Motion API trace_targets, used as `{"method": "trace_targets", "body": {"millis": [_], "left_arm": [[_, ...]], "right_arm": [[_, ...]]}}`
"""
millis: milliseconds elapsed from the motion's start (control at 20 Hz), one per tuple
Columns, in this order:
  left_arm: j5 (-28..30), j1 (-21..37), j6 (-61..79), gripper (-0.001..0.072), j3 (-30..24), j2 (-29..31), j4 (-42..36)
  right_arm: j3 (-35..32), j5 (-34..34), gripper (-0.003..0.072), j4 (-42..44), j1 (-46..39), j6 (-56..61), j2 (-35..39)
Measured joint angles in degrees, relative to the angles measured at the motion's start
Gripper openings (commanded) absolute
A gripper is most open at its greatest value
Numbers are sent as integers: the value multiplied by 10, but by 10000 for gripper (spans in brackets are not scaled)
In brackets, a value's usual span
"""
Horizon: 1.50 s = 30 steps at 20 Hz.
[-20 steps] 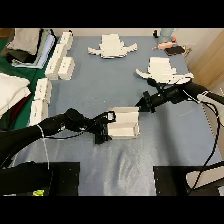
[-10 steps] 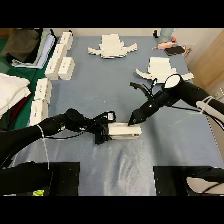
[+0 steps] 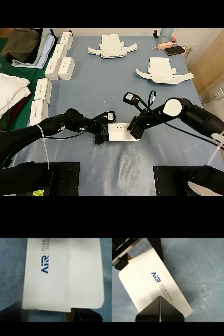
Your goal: Fold the box.
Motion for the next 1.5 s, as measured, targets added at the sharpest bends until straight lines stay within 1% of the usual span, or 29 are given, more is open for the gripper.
{"method": "trace_targets", "body": {"millis": [50, 100, 200, 250, 350, 400, 600, 650, 700, 1050, 1500], "left_arm": [[0, 0, 0, 367, 0, 0, 0], [0, 0, 0, 368, 0, 0, 0], [0, 0, 0, 367, 0, 0, 0], [0, 0, 0, 368, 0, 0, 0], [0, 0, 0, 367, 0, 0, 0], [0, 0, 0, 367, 0, 0, 0], [0, 0, 0, 368, 0, 0, 0], [0, 0, 0, 368, 0, 0, 0], [0, 0, 0, 367, 0, 0, 0], [1, 0, -2, 367, 0, 0, -1], [1, 1, -1, 367, 0, 0, 0]], "right_arm": [[-12, -22, 2, -5, 11, -9, 14], [-23, -42, 19, -7, 22, -21, 27], [-41, -75, 313, -12, 41, -53, 53], [-46, -84, 387, -14, 48, -70, 61], [-53, -94, 420, -19, 57, -110, 71], [-55, -96, 496, -22, 61, -131, 73], [-59, -100, 500, -34, 66, -194, 67], [-59, -101, 557, -37, 67, -207, 63], [-59, -103, 582, -40, 67, -218, 59], [-60, -123, 582, -70, 69, -270, 47], [-60, -141, 582, -84, 72, -282, 59]]}}
